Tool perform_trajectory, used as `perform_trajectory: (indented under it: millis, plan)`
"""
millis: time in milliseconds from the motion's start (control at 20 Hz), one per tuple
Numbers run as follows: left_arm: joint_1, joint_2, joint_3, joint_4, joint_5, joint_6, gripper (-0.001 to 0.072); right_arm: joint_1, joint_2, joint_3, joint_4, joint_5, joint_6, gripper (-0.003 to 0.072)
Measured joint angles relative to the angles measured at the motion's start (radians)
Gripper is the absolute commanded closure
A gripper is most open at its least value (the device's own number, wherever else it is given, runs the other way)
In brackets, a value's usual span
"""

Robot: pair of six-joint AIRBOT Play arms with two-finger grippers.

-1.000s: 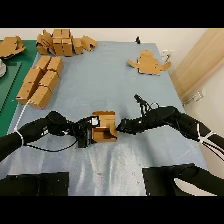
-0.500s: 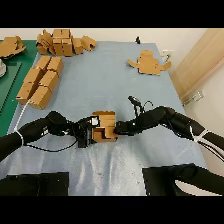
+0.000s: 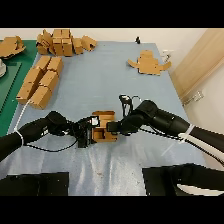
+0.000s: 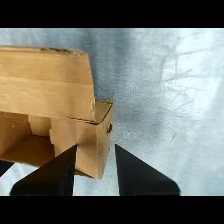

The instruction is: Fold the box.

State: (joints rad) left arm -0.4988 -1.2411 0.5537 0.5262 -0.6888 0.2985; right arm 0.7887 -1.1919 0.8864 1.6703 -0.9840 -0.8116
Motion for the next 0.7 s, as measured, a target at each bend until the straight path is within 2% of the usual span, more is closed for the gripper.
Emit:
perform_trajectory:
  millis: [350,700]
  plan:
    - [0.0,0.0,0.0,0.0,0.0,0.0,0.0358,0.072,-0.158,0.148,-0.094,-0.143,0.17,0.0297]
    - [0.0,0.0,0.0,0.0,0.0,0.0,0.0359,0.089,-0.259,0.186,-0.143,-0.27,0.219,0.0306]
